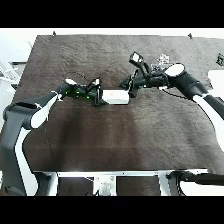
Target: Fold the box and place the chain.
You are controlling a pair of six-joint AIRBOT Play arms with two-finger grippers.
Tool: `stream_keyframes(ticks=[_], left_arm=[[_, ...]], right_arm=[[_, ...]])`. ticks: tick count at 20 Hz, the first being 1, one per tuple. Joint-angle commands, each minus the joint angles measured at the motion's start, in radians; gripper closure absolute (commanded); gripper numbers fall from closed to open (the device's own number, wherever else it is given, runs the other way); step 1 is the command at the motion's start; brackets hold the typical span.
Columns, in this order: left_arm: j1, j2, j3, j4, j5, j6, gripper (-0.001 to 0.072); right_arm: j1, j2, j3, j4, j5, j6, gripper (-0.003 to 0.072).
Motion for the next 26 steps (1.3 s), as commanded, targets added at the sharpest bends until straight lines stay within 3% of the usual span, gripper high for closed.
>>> stream_keyframes(ticks=[1,5,13,19,21,23,26], left_arm=[[0.000,0.000,0.000,0.000,0.000,0.001,0.0172],[0.000,0.000,0.000,0.000,0.000,0.001,0.0172],[0.000,0.000,0.000,0.000,-0.001,0.001,0.0172],[0.000,0.000,0.000,-0.030,-0.026,-0.001,0.0184],[0.000,0.001,0.000,-0.052,-0.021,-0.010,0.0588],[0.000,0.001,0.000,-0.051,-0.018,-0.010,0.0454],[0.000,0.001,0.000,-0.051,-0.018,-0.010,0.0442]], right_arm=[[0.000,0.095,-0.034,-0.019,-0.013,0.130,0.0679],[0.000,0.253,-0.174,-0.099,-0.077,0.245,0.0679],[0.000,0.611,-0.607,-0.285,-0.227,0.437,0.0678],[0.000,0.732,-0.742,-0.285,-0.246,0.459,0.0677],[0.000,0.732,-0.750,-0.285,-0.245,0.463,0.0678],[0.000,0.732,-0.751,-0.284,-0.245,0.463,0.0677],[0.000,0.732,-0.751,-0.284,-0.245,0.463,0.0677]])
